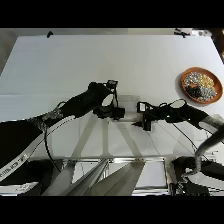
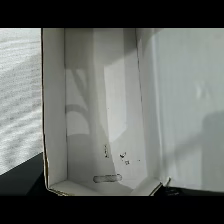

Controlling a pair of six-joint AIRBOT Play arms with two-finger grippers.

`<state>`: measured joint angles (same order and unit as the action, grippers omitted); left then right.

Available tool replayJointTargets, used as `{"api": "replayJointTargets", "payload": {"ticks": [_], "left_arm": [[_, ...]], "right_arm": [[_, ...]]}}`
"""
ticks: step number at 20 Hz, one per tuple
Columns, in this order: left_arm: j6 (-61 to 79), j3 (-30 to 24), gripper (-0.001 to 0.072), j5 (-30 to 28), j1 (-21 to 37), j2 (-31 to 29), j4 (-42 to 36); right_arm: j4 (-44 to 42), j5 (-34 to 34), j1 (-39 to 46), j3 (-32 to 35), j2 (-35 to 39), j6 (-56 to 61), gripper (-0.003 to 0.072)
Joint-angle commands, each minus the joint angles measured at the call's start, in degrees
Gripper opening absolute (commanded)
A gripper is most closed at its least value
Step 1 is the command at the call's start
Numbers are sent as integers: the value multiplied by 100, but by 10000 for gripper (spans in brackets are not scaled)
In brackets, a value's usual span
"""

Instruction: Fold the box and place the chain.

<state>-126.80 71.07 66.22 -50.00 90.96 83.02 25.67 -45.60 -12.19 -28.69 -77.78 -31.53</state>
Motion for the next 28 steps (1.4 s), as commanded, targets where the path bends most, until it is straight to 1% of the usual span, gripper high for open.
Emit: {"api": "replayJointTargets", "payload": {"ticks": [1,2,6,8,9,10,11,12,13,14,15,16,17,19,20,21,27,28], "left_arm": [[-378,13,355,98,-83,50,284],[-380,13,323,94,-114,79,251],[-529,13,308,66,-166,151,234],[-566,13,184,57,-166,184,238],[-568,13,140,20,-166,186,247],[-570,13,125,-11,-164,184,249],[-570,13,87,-17,-164,184,249],[-568,13,16,-15,-164,184,254],[-568,13,13,-22,-164,184,256],[-566,13,37,-33,-164,184,258],[-566,13,149,-52,-164,184,256],[-566,13,296,-98,-164,184,258],[-566,13,322,-155,-164,184,256],[-566,13,319,-240,-164,186,258],[-566,13,306,-260,-164,190,258],[-566,13,256,-258,-162,208,256],[-568,13,247,-234,-162,374,151],[-568,13,192,-232,-153,376,149]], "right_arm": [[0,-2,-2,2,4,0,343],[0,-4,-2,0,4,0,343],[0,-2,-2,2,2,0,343],[0,-2,-2,2,2,0,343],[-2,-2,-2,2,4,0,343],[0,-2,-2,2,2,0,343],[0,-2,-2,2,4,0,343],[-2,-2,-2,0,2,0,343],[-2,-2,-2,2,4,0,343],[-2,-2,-2,2,4,0,343],[-2,-2,-2,0,4,0,343],[0,-2,-2,2,2,0,343],[-2,-2,-2,2,2,0,343],[-2,-2,0,2,4,0,343],[-2,-2,-2,2,2,0,343],[-2,-2,-2,2,4,0,343],[0,-2,0,0,2,0,343],[-2,-2,-2,0,4,0,343]]}}
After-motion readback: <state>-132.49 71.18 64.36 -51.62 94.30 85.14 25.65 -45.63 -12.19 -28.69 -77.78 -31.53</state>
